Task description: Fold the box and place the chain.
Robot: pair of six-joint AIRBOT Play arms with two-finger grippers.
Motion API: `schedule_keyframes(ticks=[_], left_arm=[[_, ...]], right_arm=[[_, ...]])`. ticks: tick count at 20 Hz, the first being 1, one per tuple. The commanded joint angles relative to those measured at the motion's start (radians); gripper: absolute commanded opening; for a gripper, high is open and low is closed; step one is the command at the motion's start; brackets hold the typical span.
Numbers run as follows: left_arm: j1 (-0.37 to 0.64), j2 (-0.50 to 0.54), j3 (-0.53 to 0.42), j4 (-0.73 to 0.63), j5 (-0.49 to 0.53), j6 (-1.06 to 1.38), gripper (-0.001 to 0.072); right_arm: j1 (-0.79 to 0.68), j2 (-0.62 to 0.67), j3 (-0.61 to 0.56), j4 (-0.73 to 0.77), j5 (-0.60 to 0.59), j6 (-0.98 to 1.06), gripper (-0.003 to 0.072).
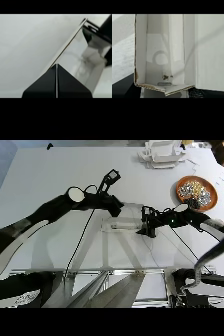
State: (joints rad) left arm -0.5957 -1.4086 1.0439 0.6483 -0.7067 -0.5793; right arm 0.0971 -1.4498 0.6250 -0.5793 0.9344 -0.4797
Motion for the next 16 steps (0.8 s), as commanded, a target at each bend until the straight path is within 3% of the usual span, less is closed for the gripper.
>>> schedule_keyframes(ticks=[1,3,5,16], left_arm=[[0.020,0.144,0.000,0.412,-0.297,-0.103,0.0001],[0.019,0.158,0.000,0.509,-0.432,-0.091,0.0002],[0.018,0.146,0.000,0.534,-0.459,-0.045,0.0002],[0.020,-0.037,0.000,0.505,-0.290,0.137,0.0003]], right_arm=[[0.000,0.000,0.000,0.000,0.001,0.000,0.0404],[-0.001,0.000,0.000,0.000,0.001,0.000,0.0404],[-0.001,0.000,0.000,0.000,0.001,0.000,0.0404],[-0.001,0.000,0.000,0.000,0.001,0.000,0.0404]])
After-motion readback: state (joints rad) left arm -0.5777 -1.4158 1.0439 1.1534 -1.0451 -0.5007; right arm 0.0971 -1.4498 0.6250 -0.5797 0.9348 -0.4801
